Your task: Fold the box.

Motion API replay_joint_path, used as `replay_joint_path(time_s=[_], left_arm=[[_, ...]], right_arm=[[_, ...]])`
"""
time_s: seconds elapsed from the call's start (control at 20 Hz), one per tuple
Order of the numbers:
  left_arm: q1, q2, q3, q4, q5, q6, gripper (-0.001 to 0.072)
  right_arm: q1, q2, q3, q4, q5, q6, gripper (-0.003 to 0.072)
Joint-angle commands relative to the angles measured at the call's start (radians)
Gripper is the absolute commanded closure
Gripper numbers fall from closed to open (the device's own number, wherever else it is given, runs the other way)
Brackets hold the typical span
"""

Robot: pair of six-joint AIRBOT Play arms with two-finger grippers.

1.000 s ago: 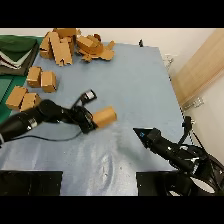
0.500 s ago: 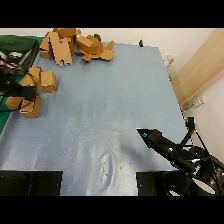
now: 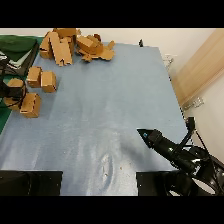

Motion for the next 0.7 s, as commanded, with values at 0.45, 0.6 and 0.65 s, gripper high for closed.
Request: replay_joint_path(time_s=[0.45,0.6,0.65], left_arm=[[0.013,0.031,0.184,-0.097,-0.206,-0.172,0.002],[0.012,0.071,0.205,-0.482,-0.218,-0.156,0.0019],[0.011,0.074,0.205,-0.618,-0.218,-0.147,0.002]], right_arm=[[-0.001,0.0,0.001,0.008,0.002,0.0,0.0682],[-0.001,0.0,0.001,0.008,0.002,0.0,0.0681],[-0.001,0.0,0.001,0.008,0.002,0.0,0.0681]])
